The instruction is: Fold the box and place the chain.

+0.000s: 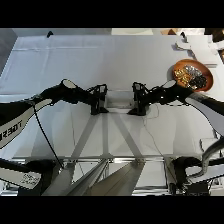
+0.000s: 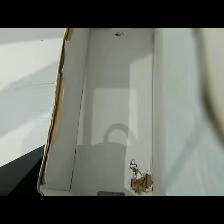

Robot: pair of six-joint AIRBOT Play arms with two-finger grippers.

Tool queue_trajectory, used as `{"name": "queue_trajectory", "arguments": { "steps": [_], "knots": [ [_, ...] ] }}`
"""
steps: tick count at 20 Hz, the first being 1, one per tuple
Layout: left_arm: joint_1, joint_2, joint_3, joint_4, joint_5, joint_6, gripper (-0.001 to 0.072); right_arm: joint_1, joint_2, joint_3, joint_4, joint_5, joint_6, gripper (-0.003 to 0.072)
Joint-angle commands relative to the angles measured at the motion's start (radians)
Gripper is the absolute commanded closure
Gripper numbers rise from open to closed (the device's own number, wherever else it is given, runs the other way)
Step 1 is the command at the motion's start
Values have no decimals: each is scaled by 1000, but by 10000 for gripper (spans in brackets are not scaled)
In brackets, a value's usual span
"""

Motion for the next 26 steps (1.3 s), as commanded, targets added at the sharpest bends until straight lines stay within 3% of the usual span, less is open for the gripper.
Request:
{"name": "queue_trajectory", "arguments": {
  "steps": [1, 7, 13, 20, 26],
  "knots": [
    [0, 1, 1, -2, 3, -1, 453, 0, 17, 0, -57, 14, 3, -22],
    [0, 1, 1, -2, 3, -1, 453, 0, 90, 0, -191, 14, 41, -22],
    [0, 1, 1, -2, 3, -1, 453, 0, 153, 0, -344, 23, 213, -22],
    [0, 1, 1, -2, 3, -1, 453, 0, 201, 0, -543, 108, 345, -22],
    [1, 1, 1, -2, 3, -1, 453, 0, 289, 0, -532, 172, 344, -9]
  ]
}}
